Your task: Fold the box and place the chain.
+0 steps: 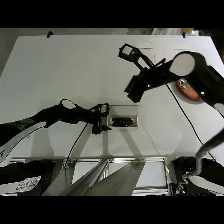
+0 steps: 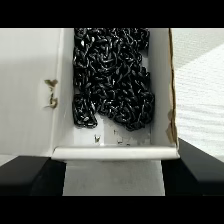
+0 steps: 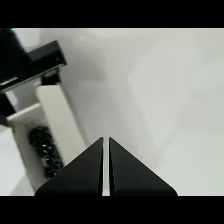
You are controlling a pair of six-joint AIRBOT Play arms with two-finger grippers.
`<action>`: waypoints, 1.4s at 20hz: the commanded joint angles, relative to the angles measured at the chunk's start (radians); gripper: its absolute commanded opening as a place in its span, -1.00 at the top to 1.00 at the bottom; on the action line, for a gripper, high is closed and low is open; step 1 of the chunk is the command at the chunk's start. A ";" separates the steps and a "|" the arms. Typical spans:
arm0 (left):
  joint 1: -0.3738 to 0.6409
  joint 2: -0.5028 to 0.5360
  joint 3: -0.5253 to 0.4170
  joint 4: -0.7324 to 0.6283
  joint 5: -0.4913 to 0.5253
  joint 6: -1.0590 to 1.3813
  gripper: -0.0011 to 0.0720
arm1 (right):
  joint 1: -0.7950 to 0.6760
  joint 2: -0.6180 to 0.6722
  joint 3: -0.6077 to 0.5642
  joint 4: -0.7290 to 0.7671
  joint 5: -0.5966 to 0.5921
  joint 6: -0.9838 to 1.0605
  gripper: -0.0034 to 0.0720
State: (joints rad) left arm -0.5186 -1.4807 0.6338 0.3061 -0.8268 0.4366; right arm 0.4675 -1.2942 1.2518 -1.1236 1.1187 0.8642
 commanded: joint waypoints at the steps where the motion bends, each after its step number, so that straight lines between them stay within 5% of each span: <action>1: 0.000 0.000 0.000 0.000 0.000 0.000 0.37 | 0.000 -0.140 0.053 -0.064 0.034 0.026 0.82; 16: 0.000 0.000 0.000 0.000 0.000 0.000 0.37 | 0.061 -0.159 -0.003 0.011 0.177 -0.114 0.81; 18: 0.000 0.000 0.000 0.000 0.000 0.000 0.37 | 0.083 -0.140 -0.028 0.016 0.176 -0.129 0.64; 24: 0.000 0.000 0.000 0.000 0.000 0.000 0.37 | 0.141 0.024 -0.217 0.056 0.039 -0.248 0.58; 26: 0.000 0.000 0.000 0.000 0.000 0.000 0.37 | 0.163 0.050 -0.262 0.055 -0.004 -0.249 0.37; 28: 0.000 0.000 0.000 0.000 0.000 0.000 0.37 | 0.178 0.050 -0.271 0.055 -0.007 -0.249 0.37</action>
State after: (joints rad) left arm -0.5186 -1.4807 0.6338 0.3065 -0.8268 0.4370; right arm 0.6212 -1.2705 1.0225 -1.0760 1.1584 0.6338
